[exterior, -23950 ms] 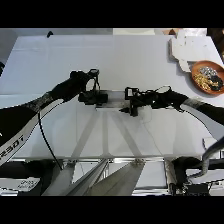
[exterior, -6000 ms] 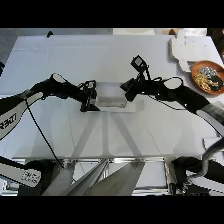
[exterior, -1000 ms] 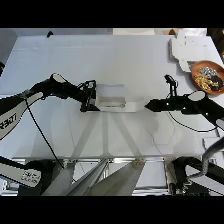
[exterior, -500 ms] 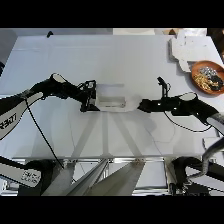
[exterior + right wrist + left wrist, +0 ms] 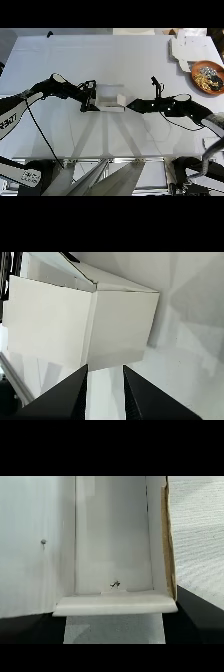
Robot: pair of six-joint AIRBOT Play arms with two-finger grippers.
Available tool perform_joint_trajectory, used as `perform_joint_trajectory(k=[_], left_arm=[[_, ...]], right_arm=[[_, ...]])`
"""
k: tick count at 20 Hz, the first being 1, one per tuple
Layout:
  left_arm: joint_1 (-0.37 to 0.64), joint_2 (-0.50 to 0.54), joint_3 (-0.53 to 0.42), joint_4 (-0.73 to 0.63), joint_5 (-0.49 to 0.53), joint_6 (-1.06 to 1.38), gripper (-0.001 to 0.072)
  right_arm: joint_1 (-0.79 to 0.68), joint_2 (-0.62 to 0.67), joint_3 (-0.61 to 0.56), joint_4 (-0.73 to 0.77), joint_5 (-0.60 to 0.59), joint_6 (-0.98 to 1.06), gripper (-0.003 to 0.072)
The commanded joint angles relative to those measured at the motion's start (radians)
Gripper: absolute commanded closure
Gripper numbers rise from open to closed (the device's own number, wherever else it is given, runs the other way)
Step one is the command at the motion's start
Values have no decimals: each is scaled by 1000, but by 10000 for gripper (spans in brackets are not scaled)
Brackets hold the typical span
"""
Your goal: Fold the box and place the chain.
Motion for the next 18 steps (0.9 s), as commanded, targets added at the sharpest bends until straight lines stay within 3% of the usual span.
perform_joint_trajectory(k=[1, 4, 6, 10, 12, 16, 18], left_arm=[[0, 0, 0, 0, 0, 0, 379], [0, 0, 0, 0, 0, 0, 379], [0, 0, 0, 0, 0, 0, 379], [0, 0, 0, 0, 0, 0, 379], [0, 0, 0, 0, 0, 0, 379], [0, 0, 0, 0, 0, 0, 379], [0, 0, 0, 0, 0, 0, 379]], right_arm=[[35, 0, 0, 10, -67, 28, 434], [40, 16, 0, 7, -115, 55, 437], [40, 44, 0, 2, -178, 77, 510], [40, 101, 0, -3, -198, 76, 504], [40, 101, 0, -19, -181, 77, 345], [45, 101, 0, -37, -181, 77, 332], [74, 101, 0, -37, -204, 77, 242]])
